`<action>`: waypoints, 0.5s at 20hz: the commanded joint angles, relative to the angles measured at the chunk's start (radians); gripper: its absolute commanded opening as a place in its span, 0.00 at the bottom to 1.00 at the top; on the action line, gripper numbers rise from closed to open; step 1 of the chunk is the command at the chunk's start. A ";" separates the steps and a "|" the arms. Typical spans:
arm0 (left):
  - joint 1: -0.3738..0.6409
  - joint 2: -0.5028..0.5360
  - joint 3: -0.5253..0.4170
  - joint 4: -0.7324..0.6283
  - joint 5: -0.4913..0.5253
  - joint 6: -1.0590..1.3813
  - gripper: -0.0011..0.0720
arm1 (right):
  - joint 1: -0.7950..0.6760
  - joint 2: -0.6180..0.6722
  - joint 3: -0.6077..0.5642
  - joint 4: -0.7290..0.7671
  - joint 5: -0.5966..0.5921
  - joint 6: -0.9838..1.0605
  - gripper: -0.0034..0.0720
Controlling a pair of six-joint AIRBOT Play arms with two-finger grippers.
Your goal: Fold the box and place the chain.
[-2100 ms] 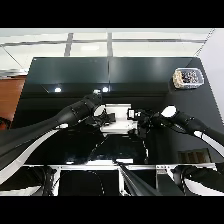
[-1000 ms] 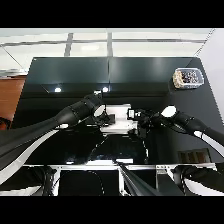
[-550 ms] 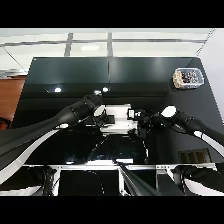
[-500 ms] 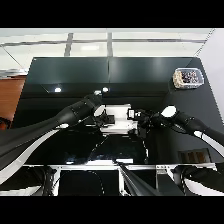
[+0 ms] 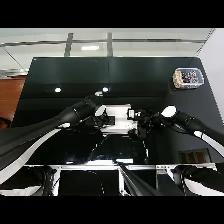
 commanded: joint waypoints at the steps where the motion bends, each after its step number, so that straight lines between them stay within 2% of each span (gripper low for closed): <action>1: 0.001 -0.001 0.001 -0.003 0.006 -0.005 0.05 | 0.000 -0.001 0.000 0.000 0.000 0.000 0.34; 4: 0.001 -0.001 0.001 -0.003 0.006 -0.005 0.05 | 0.000 -0.001 0.000 0.001 -0.001 0.001 0.34; 5: 0.001 -0.001 0.001 -0.003 0.006 -0.005 0.05 | 0.000 -0.001 0.000 0.002 -0.002 0.002 0.38; 6: 0.001 -0.001 0.001 -0.003 0.004 -0.005 0.05 | 0.000 -0.001 0.000 0.000 -0.002 0.006 0.74; 7: 0.001 -0.001 0.001 -0.003 0.003 -0.005 0.05 | 0.000 0.001 0.000 0.000 -0.001 0.007 1.00; 10: 0.001 -0.001 0.001 0.000 0.003 -0.005 0.05 | 0.000 0.047 0.003 -0.069 0.032 0.050 1.00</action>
